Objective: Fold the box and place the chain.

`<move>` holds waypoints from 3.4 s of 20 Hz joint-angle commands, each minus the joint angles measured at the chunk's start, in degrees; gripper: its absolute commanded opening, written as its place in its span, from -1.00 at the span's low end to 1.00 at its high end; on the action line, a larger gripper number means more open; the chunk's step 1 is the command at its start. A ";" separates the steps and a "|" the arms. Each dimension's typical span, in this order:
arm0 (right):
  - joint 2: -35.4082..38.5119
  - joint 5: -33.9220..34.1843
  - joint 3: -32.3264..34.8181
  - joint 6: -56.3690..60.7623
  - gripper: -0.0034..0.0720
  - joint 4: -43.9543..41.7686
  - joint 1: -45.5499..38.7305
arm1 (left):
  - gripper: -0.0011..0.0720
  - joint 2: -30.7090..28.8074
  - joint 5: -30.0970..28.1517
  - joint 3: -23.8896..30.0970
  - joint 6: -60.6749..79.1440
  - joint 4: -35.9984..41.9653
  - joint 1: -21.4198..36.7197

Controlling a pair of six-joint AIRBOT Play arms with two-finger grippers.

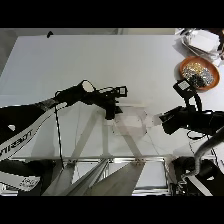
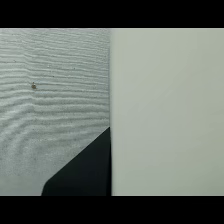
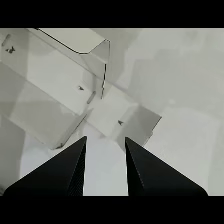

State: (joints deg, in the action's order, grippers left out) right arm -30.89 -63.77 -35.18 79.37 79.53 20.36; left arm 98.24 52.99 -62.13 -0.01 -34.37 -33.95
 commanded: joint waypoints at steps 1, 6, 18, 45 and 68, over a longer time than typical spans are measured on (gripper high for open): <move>0.04 -0.09 0.00 -0.17 -0.18 -0.02 0.04 | -0.94 0.13 -0.07 0.04 -0.02 -0.39 -0.02; 0.04 -0.04 0.00 -1.40 -0.83 -0.07 0.04 | -0.94 0.13 0.00 0.04 -0.07 -0.39 -0.02; -7.96 -1.68 0.00 -19.39 0.07 -2.01 0.04 | -0.94 0.13 -0.04 0.04 -0.04 -0.39 -0.04; -9.62 23.65 18.05 -44.09 0.91 -1.31 15.34 | -0.94 0.13 -0.02 0.04 -0.07 -0.37 -0.04; -12.92 26.47 15.65 -58.66 0.90 -15.58 6.62 | -0.94 0.13 -0.02 0.04 -0.07 -0.37 -0.07</move>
State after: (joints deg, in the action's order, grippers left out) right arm -43.79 -37.32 -19.42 24.69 66.57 28.80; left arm 98.35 52.97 -62.11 -0.08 -34.74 -33.98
